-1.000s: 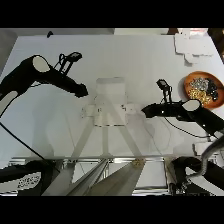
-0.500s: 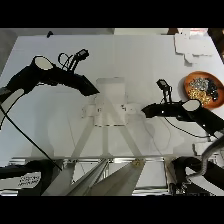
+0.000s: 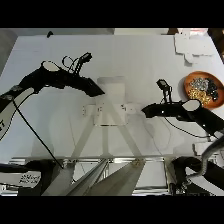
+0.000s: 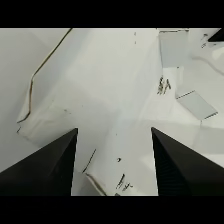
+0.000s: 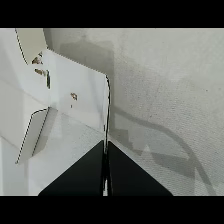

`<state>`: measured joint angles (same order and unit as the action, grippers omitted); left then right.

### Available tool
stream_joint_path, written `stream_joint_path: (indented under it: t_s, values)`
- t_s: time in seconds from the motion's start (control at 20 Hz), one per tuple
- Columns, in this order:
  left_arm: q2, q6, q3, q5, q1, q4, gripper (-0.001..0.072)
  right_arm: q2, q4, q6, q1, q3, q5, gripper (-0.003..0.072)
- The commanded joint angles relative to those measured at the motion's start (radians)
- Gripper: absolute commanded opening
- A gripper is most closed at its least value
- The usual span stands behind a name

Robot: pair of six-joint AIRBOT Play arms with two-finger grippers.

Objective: Fold the box and place the chain.

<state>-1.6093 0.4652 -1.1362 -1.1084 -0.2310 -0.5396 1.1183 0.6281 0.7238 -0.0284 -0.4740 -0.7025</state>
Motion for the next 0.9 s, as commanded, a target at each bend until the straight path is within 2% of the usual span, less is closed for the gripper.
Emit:
stream_joint_path:
  t_s: [0.0, 0.2, 0.3, 0.5, 0.7, 0.85]
  values:
    - [-0.014, -0.025, 0.000, -0.051, 0.009, 0.034, 0.0495, 0.000, 0.000, 0.000, 0.001, 0.000, 0.000, 0.0010]
    - [-0.014, -0.025, 0.000, -0.197, 0.057, 0.030, 0.0495, 0.000, 0.000, 0.000, 0.001, 0.000, 0.000, 0.0010]
    - [-0.014, -0.024, 0.000, -0.224, 0.087, 0.029, 0.0495, 0.000, 0.000, 0.000, 0.001, 0.000, 0.000, 0.0010]
    - [-0.014, -0.057, 0.000, -0.188, 0.133, 0.029, 0.0495, 0.000, 0.000, 0.000, 0.001, 0.000, 0.000, 0.0010]
    - [-0.014, -0.089, 0.000, -0.075, 0.125, 0.025, 0.0495, 0.000, 0.000, 0.000, 0.001, 0.000, 0.000, 0.0010]
    - [-0.014, -0.152, 0.000, -0.054, 0.101, 0.030, 0.0497, 0.000, 0.000, 0.000, 0.001, 0.000, 0.000, 0.0010]
